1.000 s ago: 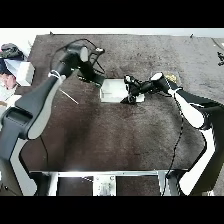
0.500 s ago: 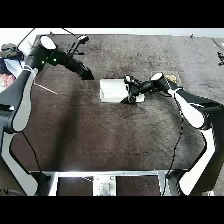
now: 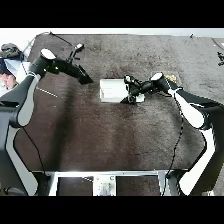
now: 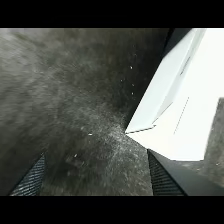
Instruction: Fold the box and place the chain.
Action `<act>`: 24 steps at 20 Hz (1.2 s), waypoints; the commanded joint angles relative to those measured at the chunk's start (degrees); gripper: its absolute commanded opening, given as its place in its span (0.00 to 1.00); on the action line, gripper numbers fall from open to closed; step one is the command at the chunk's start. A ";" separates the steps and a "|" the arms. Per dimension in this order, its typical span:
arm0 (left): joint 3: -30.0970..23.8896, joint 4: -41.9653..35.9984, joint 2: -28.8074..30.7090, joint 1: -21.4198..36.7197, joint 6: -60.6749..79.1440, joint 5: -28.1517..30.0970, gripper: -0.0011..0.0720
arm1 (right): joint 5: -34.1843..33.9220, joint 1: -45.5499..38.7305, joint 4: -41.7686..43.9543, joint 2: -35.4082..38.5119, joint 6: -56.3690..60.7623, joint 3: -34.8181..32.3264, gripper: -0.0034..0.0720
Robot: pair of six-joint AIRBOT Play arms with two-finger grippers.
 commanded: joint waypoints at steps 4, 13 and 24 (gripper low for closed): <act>-0.24 -5.22 -5.62 0.57 24.30 -6.64 1.00 | 0.02 0.04 0.00 0.00 0.00 0.02 0.67; -0.26 -5.84 -6.36 -0.92 36.41 -11.13 1.00 | 0.00 0.04 0.00 0.00 0.02 0.02 0.67; -0.37 -9.77 -9.18 -1.29 37.94 -12.55 1.00 | 0.02 0.04 0.00 0.00 0.00 0.02 0.67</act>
